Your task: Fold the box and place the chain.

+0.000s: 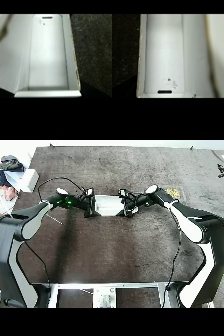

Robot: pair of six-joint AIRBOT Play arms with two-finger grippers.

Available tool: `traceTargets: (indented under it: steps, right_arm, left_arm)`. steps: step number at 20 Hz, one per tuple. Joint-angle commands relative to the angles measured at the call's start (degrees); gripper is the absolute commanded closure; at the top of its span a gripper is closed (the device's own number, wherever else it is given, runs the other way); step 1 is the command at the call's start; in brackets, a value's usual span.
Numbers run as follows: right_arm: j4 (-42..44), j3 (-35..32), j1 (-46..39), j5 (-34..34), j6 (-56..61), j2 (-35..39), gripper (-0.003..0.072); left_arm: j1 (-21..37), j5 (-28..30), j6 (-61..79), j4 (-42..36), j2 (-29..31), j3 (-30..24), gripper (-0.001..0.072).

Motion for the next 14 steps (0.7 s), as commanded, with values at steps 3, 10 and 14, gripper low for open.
traceTargets:
  steps: [3,10,14]
  right_arm:
    - [0.0,0.0,0.0,0.1,0.0,0.0,0.0149]
    - [0.0,0.0,0.0,0.1,0.0,0.0,0.0149]
    - [0.0,0.0,0.0,0.1,0.0,0.0,0.0149]
  left_arm:
    - [0.0,0.0,-0.7,2.6,0.0,0.0,0.0176]
    - [0.0,0.0,-0.5,2.6,0.0,0.0,0.0176]
    - [0.0,0.0,-0.5,2.5,0.0,0.0,0.0175]
